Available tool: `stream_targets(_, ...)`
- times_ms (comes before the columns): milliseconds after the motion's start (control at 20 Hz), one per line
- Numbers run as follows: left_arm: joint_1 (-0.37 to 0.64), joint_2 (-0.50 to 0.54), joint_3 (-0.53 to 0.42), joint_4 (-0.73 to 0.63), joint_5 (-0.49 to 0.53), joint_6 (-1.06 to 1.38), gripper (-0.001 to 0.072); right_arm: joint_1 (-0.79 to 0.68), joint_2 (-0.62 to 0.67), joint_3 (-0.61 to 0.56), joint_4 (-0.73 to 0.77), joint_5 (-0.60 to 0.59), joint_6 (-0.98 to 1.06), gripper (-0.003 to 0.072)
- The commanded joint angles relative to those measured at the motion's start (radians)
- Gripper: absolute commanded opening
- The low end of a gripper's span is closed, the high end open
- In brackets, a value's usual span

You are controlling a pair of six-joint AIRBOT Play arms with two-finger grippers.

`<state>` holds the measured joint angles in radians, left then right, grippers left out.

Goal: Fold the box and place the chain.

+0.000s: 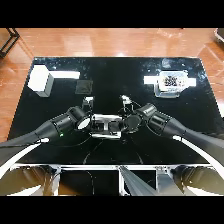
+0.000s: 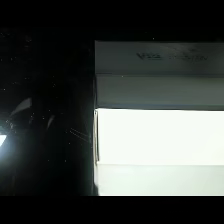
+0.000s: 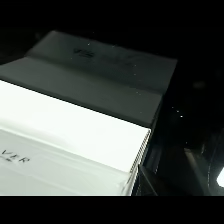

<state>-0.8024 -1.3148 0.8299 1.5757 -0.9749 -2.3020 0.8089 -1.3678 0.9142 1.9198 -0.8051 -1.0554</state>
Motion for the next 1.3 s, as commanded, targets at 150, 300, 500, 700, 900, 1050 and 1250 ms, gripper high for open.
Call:
stream_targets(150,0.0,0.0,0.0,-0.006,0.011,-0.001,0.0023,0.01,-0.006,0.008,-0.127,-0.051,0.107,0.0465)
stream_targets(300,0.0,0.0,0.0,-0.006,0.011,-0.001,0.0024,0.014,-0.006,0.008,-0.149,-0.051,0.137,0.0352)
stream_targets(500,0.0,0.0,0.0,-0.006,0.02,-0.001,0.0023,0.023,-0.006,0.008,-0.224,-0.052,0.216,0.0351)
stream_targets(700,0.0,0.0,0.0,-0.006,0.024,-0.002,0.0023,0.023,-0.007,0.008,-0.232,-0.054,0.233,0.0334)
stream_targets(900,0.0,0.0,0.0,-0.006,0.024,-0.001,0.0024,0.023,-0.009,0.008,-0.253,-0.049,0.253,0.0302)
stream_targets(1050,0.0,0.0,0.0,-0.006,0.025,-0.002,0.0023,0.023,-0.025,0.008,-0.252,-0.045,0.259,0.0302)
stream_targets(1250,0.0,0.0,0.0,-0.006,0.025,-0.002,0.0023,0.023,-0.048,0.01,-0.246,-0.039,0.259,0.0301)
